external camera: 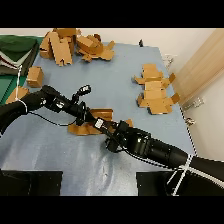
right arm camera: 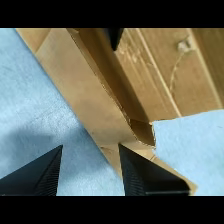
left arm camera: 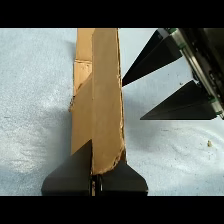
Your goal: Fold the box.
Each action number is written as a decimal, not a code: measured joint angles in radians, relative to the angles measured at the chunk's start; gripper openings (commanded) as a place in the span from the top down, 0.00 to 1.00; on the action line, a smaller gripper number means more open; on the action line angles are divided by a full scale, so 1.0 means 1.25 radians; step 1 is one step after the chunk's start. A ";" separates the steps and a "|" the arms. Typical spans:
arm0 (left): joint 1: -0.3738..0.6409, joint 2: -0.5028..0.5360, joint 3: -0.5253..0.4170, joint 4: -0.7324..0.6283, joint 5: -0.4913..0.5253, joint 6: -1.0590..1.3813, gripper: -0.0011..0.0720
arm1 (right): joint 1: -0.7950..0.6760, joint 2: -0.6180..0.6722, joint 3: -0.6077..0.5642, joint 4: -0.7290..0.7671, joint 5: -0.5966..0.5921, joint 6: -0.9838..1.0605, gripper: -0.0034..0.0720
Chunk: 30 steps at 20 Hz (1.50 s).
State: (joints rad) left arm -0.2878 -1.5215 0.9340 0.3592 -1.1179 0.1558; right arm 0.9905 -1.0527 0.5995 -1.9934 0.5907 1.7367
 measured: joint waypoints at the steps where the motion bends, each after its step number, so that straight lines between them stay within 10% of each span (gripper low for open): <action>1: 0.000 0.000 0.000 0.000 -0.001 0.000 0.97 | -0.001 0.000 0.008 0.012 0.001 0.001 0.22; 20: 0.000 0.000 0.000 0.001 -0.003 0.000 0.97 | -0.004 0.009 0.090 0.148 0.090 -0.001 0.24; 22: 0.000 0.000 0.000 0.001 -0.003 0.000 0.97 | -0.002 0.011 0.096 0.160 0.108 -0.002 0.65; 23: 0.000 0.000 0.000 0.001 -0.003 0.000 0.97 | 0.003 0.011 0.099 0.171 0.123 -0.015 0.68; 26: 0.000 0.000 0.000 0.001 -0.003 0.000 0.97 | 0.034 0.010 0.104 0.183 0.158 -0.101 0.36; 30: 0.000 0.000 0.000 0.001 -0.003 0.000 0.97 | 0.041 0.009 0.107 0.169 0.127 -0.159 0.38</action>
State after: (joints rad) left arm -0.2878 -1.5215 0.9340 0.3599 -1.1213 0.1558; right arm 1.0412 -1.0416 0.7338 -1.7824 0.7494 1.5375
